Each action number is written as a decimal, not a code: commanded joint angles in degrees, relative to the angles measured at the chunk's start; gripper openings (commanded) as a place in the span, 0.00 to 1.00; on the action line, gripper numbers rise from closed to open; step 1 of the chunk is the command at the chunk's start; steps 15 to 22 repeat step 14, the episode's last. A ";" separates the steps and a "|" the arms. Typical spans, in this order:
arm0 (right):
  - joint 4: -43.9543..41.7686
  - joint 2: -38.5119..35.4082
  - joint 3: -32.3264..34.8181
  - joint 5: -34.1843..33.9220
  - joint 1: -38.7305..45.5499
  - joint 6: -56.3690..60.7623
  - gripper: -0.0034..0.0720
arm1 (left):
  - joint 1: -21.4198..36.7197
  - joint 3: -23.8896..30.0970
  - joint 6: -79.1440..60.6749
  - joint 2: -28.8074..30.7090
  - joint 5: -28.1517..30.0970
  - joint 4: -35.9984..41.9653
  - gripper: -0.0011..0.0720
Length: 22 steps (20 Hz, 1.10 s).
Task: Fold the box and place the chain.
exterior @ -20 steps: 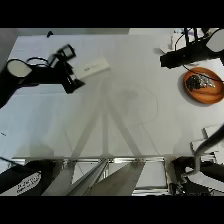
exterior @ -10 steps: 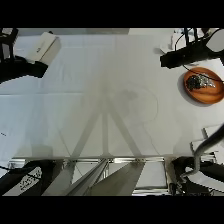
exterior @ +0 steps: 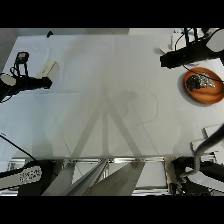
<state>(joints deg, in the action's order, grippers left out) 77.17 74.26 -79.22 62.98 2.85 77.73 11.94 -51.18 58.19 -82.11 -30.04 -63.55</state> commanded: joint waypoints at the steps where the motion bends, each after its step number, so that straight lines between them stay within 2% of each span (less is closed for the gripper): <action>1: 0.00 -0.04 -0.04 0.02 0.02 0.02 0.06 | 0.17 0.15 0.33 -3.34 2.99 0.04 0.06; 2: -0.02 -0.04 -0.04 0.02 0.00 0.02 0.06 | 0.17 0.15 0.33 -3.30 3.19 0.04 0.17; 3: 0.00 -0.04 -0.04 0.02 0.02 0.02 0.06 | 0.17 0.15 0.33 -3.30 3.08 0.04 0.36; 4: -0.02 -0.07 -0.04 0.00 0.02 0.02 0.06 | 0.17 0.15 0.33 -3.30 2.80 0.07 0.49; 5: -0.02 -0.07 -0.04 0.02 0.02 0.02 0.06 | 0.17 0.13 0.33 -3.28 2.14 0.07 0.50; 6: -0.02 -0.09 -0.04 0.00 0.02 0.02 0.06 | 0.17 0.11 0.33 -3.06 0.96 0.04 0.57; 7: -0.02 -0.07 -0.04 0.02 0.02 0.02 0.06 | 0.17 0.11 0.33 -2.69 0.04 0.07 0.80; 8: -0.02 -0.09 -0.04 0.00 0.00 0.02 0.06 | 0.17 0.09 0.33 -2.03 -0.74 0.07 0.93; 11: -0.02 -0.09 -0.04 0.02 0.00 0.02 0.06 | 0.17 0.09 0.31 2.62 -2.67 0.04 0.96; 14: -0.02 -0.09 -0.04 0.00 0.00 0.02 0.06 | 0.17 0.09 0.33 10.36 -3.34 0.09 0.96; 22: -0.02 -0.09 -0.04 0.00 0.00 0.02 0.06 | 0.17 0.09 0.33 10.36 -3.34 0.09 0.96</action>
